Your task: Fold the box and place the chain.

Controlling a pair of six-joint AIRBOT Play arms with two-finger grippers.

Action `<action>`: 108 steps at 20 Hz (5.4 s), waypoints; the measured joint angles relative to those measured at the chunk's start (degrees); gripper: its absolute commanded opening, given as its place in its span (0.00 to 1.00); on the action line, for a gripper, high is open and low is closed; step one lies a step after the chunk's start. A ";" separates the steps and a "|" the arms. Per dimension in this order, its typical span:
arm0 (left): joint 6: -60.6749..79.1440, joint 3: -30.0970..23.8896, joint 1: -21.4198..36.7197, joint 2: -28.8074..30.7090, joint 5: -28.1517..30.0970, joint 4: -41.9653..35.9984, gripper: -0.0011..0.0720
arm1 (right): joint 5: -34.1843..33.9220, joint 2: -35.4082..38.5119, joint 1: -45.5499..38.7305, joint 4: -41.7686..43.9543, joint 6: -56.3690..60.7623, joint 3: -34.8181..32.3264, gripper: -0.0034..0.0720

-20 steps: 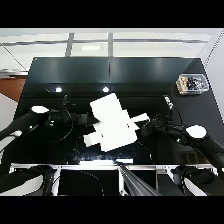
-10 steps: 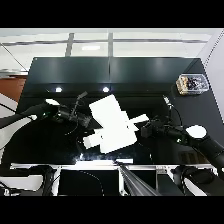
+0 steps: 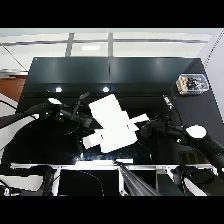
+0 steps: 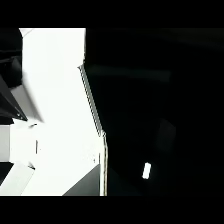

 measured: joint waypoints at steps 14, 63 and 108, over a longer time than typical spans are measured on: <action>-0.87 0.00 -1.42 0.00 1.53 -1.14 0.16 | 1.25 0.00 0.00 -1.01 0.59 0.00 0.10; 39.06 -9.68 -16.04 19.74 29.75 8.13 0.05 | 20.04 -0.11 -4.87 -37.90 -15.04 11.43 0.98; 39.95 -9.68 -16.04 19.08 31.12 10.58 0.05 | 1.86 -5.20 19.12 -40.15 -8.94 12.09 0.98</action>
